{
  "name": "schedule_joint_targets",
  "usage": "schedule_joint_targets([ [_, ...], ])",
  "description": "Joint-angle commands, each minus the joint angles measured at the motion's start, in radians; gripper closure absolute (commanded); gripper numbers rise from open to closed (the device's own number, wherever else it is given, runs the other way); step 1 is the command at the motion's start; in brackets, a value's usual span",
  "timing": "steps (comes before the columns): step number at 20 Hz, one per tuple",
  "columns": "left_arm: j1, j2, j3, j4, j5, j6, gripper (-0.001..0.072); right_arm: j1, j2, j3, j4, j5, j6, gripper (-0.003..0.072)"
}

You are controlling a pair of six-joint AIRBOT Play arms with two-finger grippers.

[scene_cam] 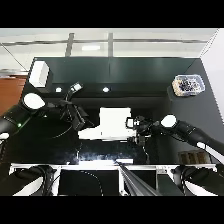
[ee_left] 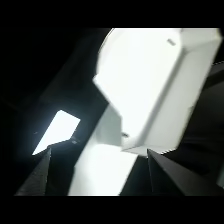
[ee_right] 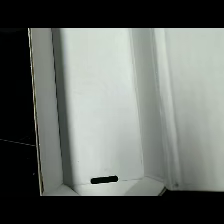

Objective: Fold the box and place the chain.

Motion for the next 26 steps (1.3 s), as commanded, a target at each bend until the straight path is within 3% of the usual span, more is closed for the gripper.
schedule_joint_targets([
  [1, 0.006, 0.001, -0.061, 0.028, 0.104, 0.152, 0.0080, 0.000, 0.001, 0.000, 0.000, 0.000, 0.000, 0.0202],
  [2, -0.006, -0.004, -0.068, 0.029, 0.079, 0.264, 0.0106, 0.000, 0.001, 0.000, 0.000, 0.000, 0.001, 0.0202],
  [5, -0.068, -0.012, -0.096, 0.033, 0.024, 0.524, 0.0082, 0.000, 0.001, 0.000, 0.000, 0.000, 0.001, 0.0203],
  [15, -0.204, -0.115, -0.098, -0.104, 0.169, 0.480, 0.0103, 0.000, 0.001, -0.001, 0.000, -0.001, 0.001, 0.0202],
  [18, -0.212, -0.115, -0.098, -0.106, 0.151, 0.460, 0.0494, 0.000, 0.001, 0.000, 0.000, -0.001, 0.001, 0.0203],
  [19, -0.212, -0.115, -0.098, -0.107, 0.152, 0.460, 0.0497, 0.000, 0.001, 0.000, 0.000, -0.001, 0.001, 0.0202],
  [20, -0.212, -0.115, -0.098, -0.108, 0.152, 0.460, 0.0561, 0.000, 0.001, 0.000, 0.000, -0.001, 0.001, 0.0203],
  [21, -0.213, -0.115, -0.098, -0.108, 0.151, 0.460, 0.0570, 0.000, 0.001, -0.001, 0.000, -0.001, 0.001, 0.0202],
  [26, -0.248, -0.154, -0.098, -0.294, 0.183, 0.502, 0.0565, 0.000, 0.001, 0.000, 0.000, -0.001, 0.001, 0.0202],
])
